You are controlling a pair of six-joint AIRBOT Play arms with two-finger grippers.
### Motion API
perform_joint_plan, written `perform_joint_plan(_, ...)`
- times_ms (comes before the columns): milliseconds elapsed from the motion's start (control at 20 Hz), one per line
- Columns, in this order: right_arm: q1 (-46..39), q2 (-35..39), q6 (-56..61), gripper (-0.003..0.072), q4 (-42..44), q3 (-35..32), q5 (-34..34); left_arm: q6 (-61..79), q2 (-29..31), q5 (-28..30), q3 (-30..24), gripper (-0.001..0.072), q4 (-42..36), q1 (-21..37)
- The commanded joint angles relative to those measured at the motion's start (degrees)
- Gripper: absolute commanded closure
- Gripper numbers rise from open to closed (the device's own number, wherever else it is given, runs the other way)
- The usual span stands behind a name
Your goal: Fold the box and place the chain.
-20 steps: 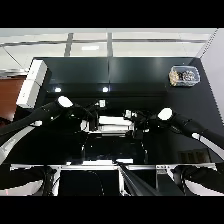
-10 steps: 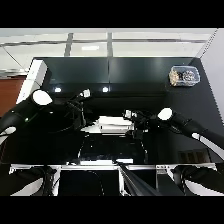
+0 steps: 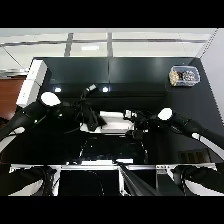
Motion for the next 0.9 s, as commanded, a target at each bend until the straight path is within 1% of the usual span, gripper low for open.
perform_joint_plan(0,0.0,0.0,0.0,0.0447,0.1,0.0,0.0,1.6,-1.9,17.0,0.0,0.0684,-7.3,0.0)
perform_joint_plan(50,0.0,0.0,0.0,0.0446,0.1,0.0,0.0,1.6,-3.1,19.9,0.0,0.0684,-7.1,0.1)
perform_joint_plan(100,0.0,0.0,0.0,0.0447,0.1,0.0,0.0,1.6,-4.7,21.1,0.0,0.0685,-7.1,0.2)
perform_joint_plan(150,0.0,0.0,0.0,0.0447,0.1,0.0,0.0,1.6,-6.6,20.9,0.0,0.0684,-7.1,0.2)
perform_joint_plan(350,0.0,0.0,0.0,0.0446,0.1,0.0,0.0,1.5,-12.6,15.0,0.0,0.0686,-7.0,0.2)
perform_joint_plan(450,0.0,0.0,0.0,0.0447,0.1,0.0,0.0,1.4,-13.7,13.6,0.0,0.0687,-6.4,0.2)
perform_joint_plan(550,0.0,0.0,0.0,0.0447,0.1,0.0,0.0,1.2,-13.5,12.8,0.2,0.0687,-4.0,0.4)
perform_joint_plan(650,0.0,0.0,0.0,0.0446,0.1,0.0,0.0,1.1,-10.9,9.8,1.0,0.0689,-2.5,2.0)
perform_joint_plan(750,0.0,0.0,0.0,0.0447,0.1,0.0,0.0,1.0,-4.7,8.1,1.0,0.0689,-0.4,4.5)
perform_joint_plan(850,0.0,0.0,0.0,0.0446,0.1,0.0,0.0,1.2,2.1,4.3,0.7,0.0687,3.5,7.5)
